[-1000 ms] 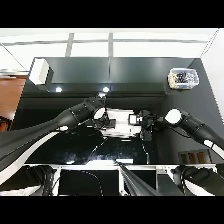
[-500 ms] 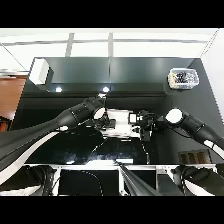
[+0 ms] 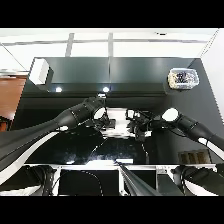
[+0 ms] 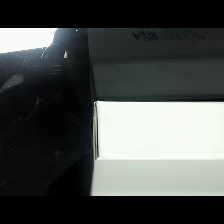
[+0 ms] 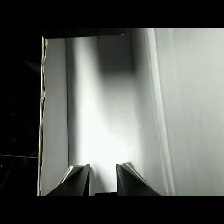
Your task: Fold the box and place the chain.
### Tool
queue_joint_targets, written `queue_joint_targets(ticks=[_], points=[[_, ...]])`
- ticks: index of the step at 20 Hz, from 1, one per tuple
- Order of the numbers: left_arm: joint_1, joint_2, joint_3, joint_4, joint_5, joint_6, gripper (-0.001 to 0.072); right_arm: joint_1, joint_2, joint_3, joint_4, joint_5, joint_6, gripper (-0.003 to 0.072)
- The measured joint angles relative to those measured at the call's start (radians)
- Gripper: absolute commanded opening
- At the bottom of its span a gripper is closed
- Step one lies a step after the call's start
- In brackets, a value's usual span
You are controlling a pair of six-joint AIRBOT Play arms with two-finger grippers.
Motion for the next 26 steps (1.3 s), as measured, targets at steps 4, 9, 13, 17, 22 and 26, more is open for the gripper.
queue_joint_targets(ticks=[4,9,13,17,22,26], points=[[0.000,0.000,0.000,0.000,0.000,0.002,0.0022,0.003,-0.009,0.000,0.014,-0.005,0.000,0.0328],[0.000,0.000,0.000,0.000,0.000,0.002,0.0023,0.003,-0.011,0.000,0.016,-0.011,0.006,0.0057],[0.000,0.000,0.000,0.000,0.000,0.002,0.0023,-0.010,-0.002,0.001,0.014,-0.019,0.078,0.0052],[0.000,0.000,0.000,-0.001,0.000,0.003,0.0025,-0.127,0.094,0.026,-0.078,0.035,0.372,0.0053],[0.000,0.000,0.000,-0.001,0.000,0.003,0.0026,-0.490,0.188,0.018,-0.284,0.141,0.911,0.0053],[0.000,0.000,0.000,-0.001,-0.001,0.003,0.0026,-0.667,0.195,-0.074,-0.277,0.211,1.195,0.0053]])
